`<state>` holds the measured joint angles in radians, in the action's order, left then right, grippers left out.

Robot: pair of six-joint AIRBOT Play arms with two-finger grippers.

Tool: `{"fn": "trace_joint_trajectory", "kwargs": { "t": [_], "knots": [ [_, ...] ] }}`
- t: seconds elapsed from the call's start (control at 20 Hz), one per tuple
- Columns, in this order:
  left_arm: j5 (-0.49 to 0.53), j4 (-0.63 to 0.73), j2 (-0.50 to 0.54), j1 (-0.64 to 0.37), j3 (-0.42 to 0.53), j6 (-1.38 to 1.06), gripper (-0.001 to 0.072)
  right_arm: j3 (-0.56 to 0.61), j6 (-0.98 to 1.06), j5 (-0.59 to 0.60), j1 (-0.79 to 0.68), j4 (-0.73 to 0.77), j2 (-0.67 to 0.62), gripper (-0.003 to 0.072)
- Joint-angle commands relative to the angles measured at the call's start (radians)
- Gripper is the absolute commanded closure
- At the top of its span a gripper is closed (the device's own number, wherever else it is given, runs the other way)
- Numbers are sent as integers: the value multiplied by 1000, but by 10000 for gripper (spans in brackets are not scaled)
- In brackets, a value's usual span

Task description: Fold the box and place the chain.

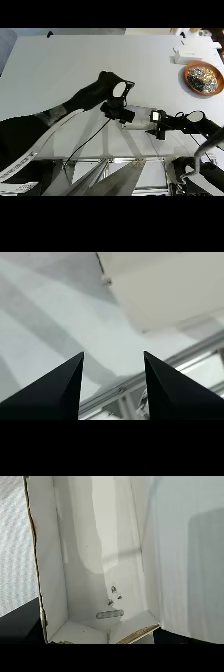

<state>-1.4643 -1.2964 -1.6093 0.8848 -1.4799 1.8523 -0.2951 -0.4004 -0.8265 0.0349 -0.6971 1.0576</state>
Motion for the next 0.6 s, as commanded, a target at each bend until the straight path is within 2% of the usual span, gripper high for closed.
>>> {"fn": "trace_joint_trajectory", "kwargs": {
  "t": [0.0, 0.05, 0.15, 0.25, 0.4, 0.55],
  "knots": [
    [-5, 27, 160, -41, 100, -320, 201, 0, 1, 0, 0, 0, 0, 278],
    [37, 53, 218, -64, 163, -451, 150, 0, 1, 0, 0, 0, 0, 278],
    [184, 124, 317, -119, 302, -744, 144, 0, 1, 0, 0, 0, 0, 278],
    [333, 221, 357, -168, 430, -1004, 144, 0, 1, 0, 0, 1, 0, 278],
    [501, 389, 306, -221, 553, -1337, 136, 0, 1, 0, 0, 0, 0, 278],
    [579, 442, 198, -246, 567, -1676, 133, 0, 1, 0, 0, 0, 0, 278]
  ]
}}
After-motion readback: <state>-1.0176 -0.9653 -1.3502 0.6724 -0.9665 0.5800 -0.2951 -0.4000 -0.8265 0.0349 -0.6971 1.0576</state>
